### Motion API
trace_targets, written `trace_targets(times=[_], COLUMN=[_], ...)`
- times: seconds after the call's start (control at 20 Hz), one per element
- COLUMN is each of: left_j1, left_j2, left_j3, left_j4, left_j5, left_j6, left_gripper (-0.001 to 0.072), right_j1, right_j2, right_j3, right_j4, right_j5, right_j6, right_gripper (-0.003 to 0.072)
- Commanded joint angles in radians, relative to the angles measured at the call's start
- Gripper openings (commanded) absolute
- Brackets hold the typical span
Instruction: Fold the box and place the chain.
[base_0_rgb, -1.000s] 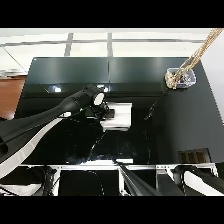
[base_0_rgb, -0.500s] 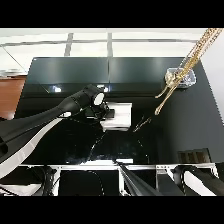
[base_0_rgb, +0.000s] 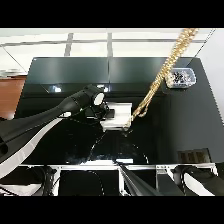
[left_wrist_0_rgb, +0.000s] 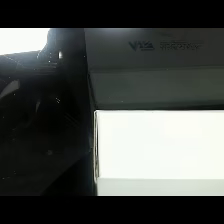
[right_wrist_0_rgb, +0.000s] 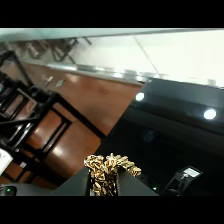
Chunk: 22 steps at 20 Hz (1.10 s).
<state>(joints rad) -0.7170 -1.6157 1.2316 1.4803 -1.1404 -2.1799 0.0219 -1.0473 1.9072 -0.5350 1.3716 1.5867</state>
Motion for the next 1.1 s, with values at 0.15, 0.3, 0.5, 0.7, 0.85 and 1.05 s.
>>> trace_targets(times=[0.15, 0.3, 0.5, 0.7, 0.85, 1.05], left_j1=[0.001, 0.001, 0.001, 0.001, 0.001, 0.001], left_j2=[-0.001, -0.001, -0.001, -0.001, -0.001, -0.001], left_j3=[0.000, 0.000, 0.000, 0.000, 0.000, 0.000], left_j4=[0.000, 0.000, 0.000, 0.001, 0.000, 0.000], left_j5=[-0.001, -0.001, 0.000, 0.000, 0.000, 0.000], left_j6=[0.000, 0.000, 0.000, 0.000, 0.000, 0.000], left_gripper=[0.0025, 0.0025, 0.0024, 0.0024, 0.0025, 0.0025], right_j1=[0.167, 0.174, 0.174, 0.208, 0.243, 0.277], right_j2=[-0.006, -0.013, -0.024, -0.039, -0.039, -0.041], right_j3=[0.001, 0.001, 0.001, 0.001, 0.001, 0.001], right_j4=[-0.171, -0.177, -0.172, -0.168, -0.169, -0.157], right_j5=[-0.058, -0.062, -0.086, -0.104, -0.154, -0.225], right_j6=[0.051, 0.055, 0.056, 0.059, 0.070, 0.074], right_gripper=[0.0007, 0.0007, 0.0007, 0.0008, 0.0007, 0.0007])
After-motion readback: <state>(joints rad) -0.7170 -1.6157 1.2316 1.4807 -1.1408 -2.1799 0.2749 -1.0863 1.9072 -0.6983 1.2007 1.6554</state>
